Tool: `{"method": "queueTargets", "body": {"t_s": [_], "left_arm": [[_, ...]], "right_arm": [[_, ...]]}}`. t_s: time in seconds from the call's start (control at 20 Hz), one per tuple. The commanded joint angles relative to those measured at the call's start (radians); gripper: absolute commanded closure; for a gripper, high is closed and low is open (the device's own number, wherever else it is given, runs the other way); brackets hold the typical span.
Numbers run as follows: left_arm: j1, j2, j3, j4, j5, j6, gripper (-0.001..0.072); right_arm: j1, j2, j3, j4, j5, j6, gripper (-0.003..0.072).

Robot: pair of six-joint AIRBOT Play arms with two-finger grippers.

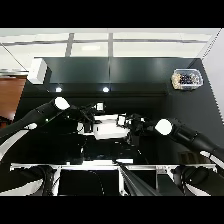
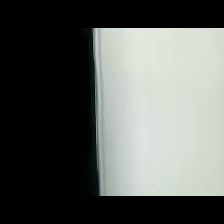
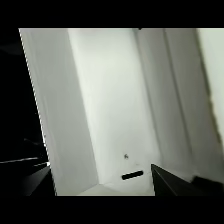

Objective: Fold the box and place the chain.

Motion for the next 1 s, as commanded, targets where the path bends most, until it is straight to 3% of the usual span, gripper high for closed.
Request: {"method": "queueTargets", "body": {"t_s": [0.0,0.15,0.5,0.95], "left_arm": [[0.000,0.000,0.000,-0.004,-0.002,0.002,0.0684],[0.000,0.000,0.000,-0.024,-0.018,0.002,0.0684],[0.000,0.000,0.000,-0.024,-0.023,0.003,0.0683],[0.000,0.000,0.000,-0.022,-0.023,0.003,0.0684]], "right_arm": [[0.003,0.019,0.008,-0.035,-0.080,-0.066,-0.0017],[0.002,0.019,0.008,-0.029,-0.125,-0.084,-0.0017],[-0.040,0.019,0.008,-0.029,-0.059,-0.084,-0.0017],[-0.063,0.019,0.008,-0.025,-0.097,-0.083,-0.0017]]}}
